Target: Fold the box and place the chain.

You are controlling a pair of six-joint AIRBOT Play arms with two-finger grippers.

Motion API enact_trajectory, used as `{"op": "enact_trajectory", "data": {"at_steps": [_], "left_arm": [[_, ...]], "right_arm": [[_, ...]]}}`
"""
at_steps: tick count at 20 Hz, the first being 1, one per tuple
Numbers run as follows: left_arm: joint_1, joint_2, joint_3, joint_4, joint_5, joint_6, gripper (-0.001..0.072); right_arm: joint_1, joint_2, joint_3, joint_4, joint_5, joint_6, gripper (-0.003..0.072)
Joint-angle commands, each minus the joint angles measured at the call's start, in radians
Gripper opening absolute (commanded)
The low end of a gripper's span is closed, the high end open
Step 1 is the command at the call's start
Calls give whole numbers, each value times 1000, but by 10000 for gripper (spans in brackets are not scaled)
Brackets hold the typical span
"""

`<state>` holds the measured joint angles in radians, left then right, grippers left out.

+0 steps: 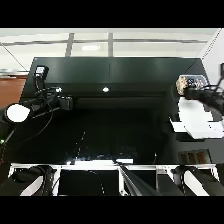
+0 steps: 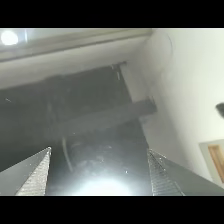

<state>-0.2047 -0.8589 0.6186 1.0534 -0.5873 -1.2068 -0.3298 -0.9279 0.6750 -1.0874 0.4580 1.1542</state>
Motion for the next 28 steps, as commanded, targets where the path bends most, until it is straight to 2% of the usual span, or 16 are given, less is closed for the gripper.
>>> {"op": "enact_trajectory", "data": {"at_steps": [1, 4, 9, 10, 13, 14, 15, 18, 19, 20, 21, 22, 24, 25, 28], "left_arm": [[-1, -4, 0, -11, -71, -2, 711], [-1, -4, 0, -15, -78, -2, 709], [-1, -5, 0, -19, -79, -2, 708], [-1, -5, 0, -19, -79, -2, 709], [-1, -5, 0, -34, -80, -2, 709], [-1, -5, 0, -48, -80, -2, 708], [-1, -6, 0, -49, -79, -2, 708], [-1, -6, 0, -49, -80, -2, 709], [-1, -6, 0, -49, -79, -2, 708], [-1, -6, 0, -49, -79, -2, 709], [-1, -6, 0, -49, -79, -2, 708], [-1, -6, 0, -49, -80, -3, 709], [-1, -6, 0, -49, -81, -2, 708], [-1, -6, 0, -49, -82, -2, 709], [-1, -6, 0, -49, -81, -2, 708]], "right_arm": [[-256, -80, 128, -241, 19, 188, 714], [-494, -195, 261, -253, 129, 199, 713], [-694, -380, 340, -259, 292, 148, 709], [-713, -427, 354, -252, 347, 101, 708], [-712, -566, 412, -115, 584, -278, 708], [-704, -600, 434, -82, 652, -339, 708], [-691, -621, 451, -87, 684, -364, 708], [-658, -625, 458, -150, 660, -367, 707], [-651, -625, 458, -167, 660, -377, 682], [-645, -624, 458, -174, 664, -386, 473], [-643, -624, 458, -172, 666, -390, 411], [-641, -620, 458, -172, 670, -395, 296], [-636, -608, 459, -168, 689, -418, 178], [-633, -599, 459, -165, 698, -428, 37], [-630, -574, 459, -104, 747, -452, 16]]}}
